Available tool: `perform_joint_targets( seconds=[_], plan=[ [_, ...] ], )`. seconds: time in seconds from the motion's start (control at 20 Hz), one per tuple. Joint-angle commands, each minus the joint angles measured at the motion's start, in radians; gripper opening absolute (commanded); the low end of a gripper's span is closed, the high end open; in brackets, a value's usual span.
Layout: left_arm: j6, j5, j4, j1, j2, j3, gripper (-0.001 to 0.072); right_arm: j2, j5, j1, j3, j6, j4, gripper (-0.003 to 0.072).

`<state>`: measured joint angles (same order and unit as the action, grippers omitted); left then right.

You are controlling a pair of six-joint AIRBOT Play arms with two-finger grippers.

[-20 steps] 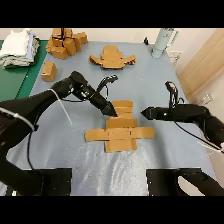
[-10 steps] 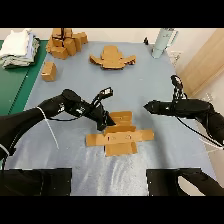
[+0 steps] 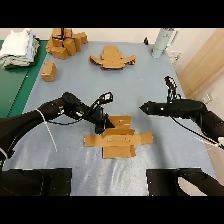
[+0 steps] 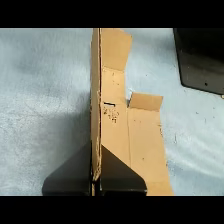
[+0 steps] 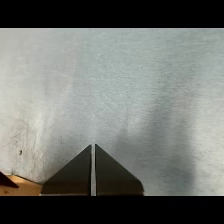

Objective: Fold the box.

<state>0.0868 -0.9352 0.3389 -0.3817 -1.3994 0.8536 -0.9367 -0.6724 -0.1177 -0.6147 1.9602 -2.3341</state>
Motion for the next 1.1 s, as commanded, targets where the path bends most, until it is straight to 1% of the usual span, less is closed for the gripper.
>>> perform_joint_targets(
  seconds=[0.0,0.15,0.4,0.45,0.65,0.75,0.9,1.05],
  plan=[
    [0.008,0.001,0.002,0.001,-0.011,-0.018,0.0011,-0.005,0.014,-0.009,-0.001,-0.001,-0.002,0.0036],
    [0.008,0.003,-0.002,0.001,-0.019,-0.039,0.0011,-0.005,0.014,-0.01,-0.001,-0.001,-0.001,0.0036],
    [0.007,0.012,-0.003,0.003,-0.018,-0.039,0.0011,-0.005,0.013,-0.009,-0.001,0.0,-0.001,0.0035],
    [0.006,0.012,-0.003,0.003,-0.018,-0.039,0.0011,-0.005,0.012,-0.01,-0.001,0.0,-0.001,0.0019],
    [0.006,0.011,-0.003,0.003,-0.018,-0.038,0.0012,0.001,-0.044,-0.009,-0.002,-0.003,0.007,0.0005],
    [0.004,0.011,-0.003,0.003,-0.015,-0.038,0.0012,0.027,-0.064,-0.01,-0.001,-0.055,0.049,0.0005],
    [0.002,0.012,-0.002,0.003,0.006,-0.038,0.0012,0.072,-0.086,-0.009,-0.001,-0.139,0.151,0.0006],
    [0.002,0.012,-0.002,0.003,0.027,-0.038,0.0012,0.083,-0.139,-0.01,-0.001,-0.146,0.176,0.0006]
  ],
)
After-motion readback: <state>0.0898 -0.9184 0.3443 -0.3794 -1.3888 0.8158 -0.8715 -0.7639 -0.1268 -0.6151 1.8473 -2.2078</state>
